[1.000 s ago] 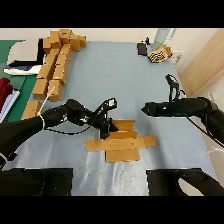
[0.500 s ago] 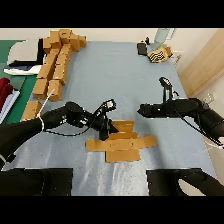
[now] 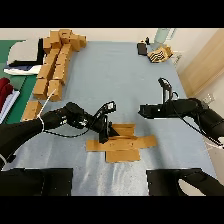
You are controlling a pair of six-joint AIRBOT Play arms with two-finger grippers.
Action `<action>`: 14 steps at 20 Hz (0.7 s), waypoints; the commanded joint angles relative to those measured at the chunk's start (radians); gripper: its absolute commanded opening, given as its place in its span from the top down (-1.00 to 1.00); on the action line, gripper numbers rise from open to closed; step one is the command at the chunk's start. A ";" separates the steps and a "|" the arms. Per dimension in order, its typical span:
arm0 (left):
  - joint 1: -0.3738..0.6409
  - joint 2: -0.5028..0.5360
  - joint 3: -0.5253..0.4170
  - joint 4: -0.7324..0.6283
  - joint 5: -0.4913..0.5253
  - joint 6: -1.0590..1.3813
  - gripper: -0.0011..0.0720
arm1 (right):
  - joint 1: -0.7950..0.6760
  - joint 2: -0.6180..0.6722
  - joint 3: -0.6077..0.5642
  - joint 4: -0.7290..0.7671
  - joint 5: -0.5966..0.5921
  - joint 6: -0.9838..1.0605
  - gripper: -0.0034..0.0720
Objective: Fold the box.
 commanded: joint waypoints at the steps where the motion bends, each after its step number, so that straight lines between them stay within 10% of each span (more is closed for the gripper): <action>1: 0.000 0.000 0.000 0.000 -0.005 -0.001 0.93 | 0.000 0.002 -0.001 -0.014 -0.032 0.000 0.90; 10: 0.000 0.000 0.000 0.000 -0.003 -0.001 0.93 | 0.149 0.161 -0.022 -0.165 -0.535 0.135 0.91; 14: 0.000 0.000 0.000 0.000 -0.003 -0.001 0.93 | 0.508 0.400 -0.198 -0.171 -0.452 0.223 0.91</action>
